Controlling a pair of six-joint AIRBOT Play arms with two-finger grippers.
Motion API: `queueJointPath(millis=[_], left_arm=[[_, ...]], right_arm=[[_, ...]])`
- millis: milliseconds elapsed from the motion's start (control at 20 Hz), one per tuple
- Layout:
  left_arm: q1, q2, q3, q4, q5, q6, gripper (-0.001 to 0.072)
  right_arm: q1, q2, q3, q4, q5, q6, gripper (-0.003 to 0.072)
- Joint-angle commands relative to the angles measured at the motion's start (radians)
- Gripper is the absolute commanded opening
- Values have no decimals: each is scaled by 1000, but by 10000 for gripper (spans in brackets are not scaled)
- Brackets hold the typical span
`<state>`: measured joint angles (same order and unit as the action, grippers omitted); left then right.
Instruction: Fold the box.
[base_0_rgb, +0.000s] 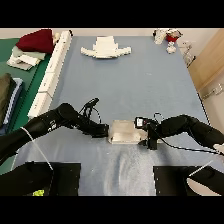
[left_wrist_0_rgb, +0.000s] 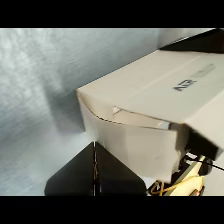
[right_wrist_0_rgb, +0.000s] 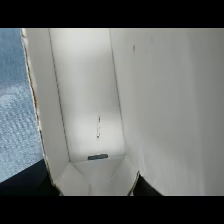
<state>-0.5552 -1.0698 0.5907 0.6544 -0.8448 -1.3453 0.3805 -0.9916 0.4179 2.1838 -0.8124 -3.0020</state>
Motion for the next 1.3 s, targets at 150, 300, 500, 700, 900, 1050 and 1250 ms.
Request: queueJointPath(millis=[150,300,500,700,900,1050,1250], left_arm=[[-3,-1,39,-4,-19,-17,15],[-6,-1,39,-5,-20,-16,380],[-6,-1,39,-5,1,-15,521],[-32,-25,41,-34,28,-32,518],[-127,-60,96,138,52,-247,463],[-203,-65,163,353,48,-499,462],[-294,-92,234,541,-13,-782,461]], right_arm=[[0,0,0,0,0,0,568],[0,0,0,0,0,0,568],[0,0,0,0,0,0,568],[0,0,0,0,0,0,568],[0,0,0,0,0,0,568],[0,0,0,0,0,0,568],[0,0,0,0,0,0,568]])
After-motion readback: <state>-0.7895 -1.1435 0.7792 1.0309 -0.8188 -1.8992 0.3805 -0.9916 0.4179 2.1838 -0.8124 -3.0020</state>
